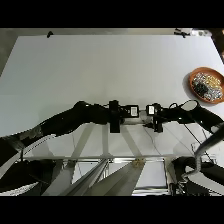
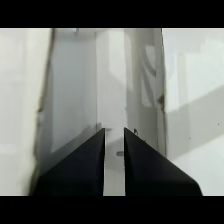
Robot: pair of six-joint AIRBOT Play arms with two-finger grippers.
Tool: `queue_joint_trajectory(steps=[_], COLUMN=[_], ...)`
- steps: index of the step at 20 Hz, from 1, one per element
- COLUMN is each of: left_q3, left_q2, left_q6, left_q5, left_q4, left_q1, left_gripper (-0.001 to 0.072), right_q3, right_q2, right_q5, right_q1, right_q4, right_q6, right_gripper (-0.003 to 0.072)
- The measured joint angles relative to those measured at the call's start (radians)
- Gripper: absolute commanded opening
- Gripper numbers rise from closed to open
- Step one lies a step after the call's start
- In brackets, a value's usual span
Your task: Fold the box and place the chain.
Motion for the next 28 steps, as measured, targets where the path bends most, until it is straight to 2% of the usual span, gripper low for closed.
queue_joint_trajectory(steps=[1, 6, 10, 14, 19, 24, 26, 28], left_q3=[0.000, 0.000, 0.000, 0.001, 0.000, 0.000, -0.001, -0.001], left_q2=[0.012, 0.029, 0.009, -0.072, -0.161, -0.167, -0.144, -0.110], left_q6=[-0.009, -0.024, -0.052, -0.156, -0.264, -0.291, -0.294, -0.296], left_q5=[-0.005, -0.051, -0.212, -0.338, -0.368, -0.367, -0.365, -0.378], left_q4=[0.000, -0.057, -0.116, -0.142, -0.148, -0.148, -0.147, -0.141], left_q1=[0.000, -0.012, -0.021, -0.016, -0.014, -0.013, -0.013, -0.014], left_gripper=[0.0008, 0.0006, 0.0003, 0.0003, 0.0005, 0.0006, 0.0023, 0.0143], right_q3=[0.000, 0.000, 0.000, 0.000, 0.000, 0.000, 0.000, 0.000], right_q2=[0.000, 0.000, 0.000, 0.000, 0.000, 0.000, 0.000, 0.000], right_q5=[0.000, 0.000, 0.000, 0.000, -0.001, 0.000, 0.002, 0.000], right_q1=[0.000, 0.000, 0.000, 0.000, 0.000, 0.000, 0.000, 0.000], right_q4=[0.000, 0.000, 0.000, 0.002, 0.003, 0.001, 0.000, -0.001], right_q6=[0.000, 0.000, 0.002, 0.002, 0.002, 0.000, 0.000, 0.000], right_gripper=[0.0436, 0.0436, 0.0436, 0.0436, 0.0436, 0.0436, 0.0436, 0.0436])
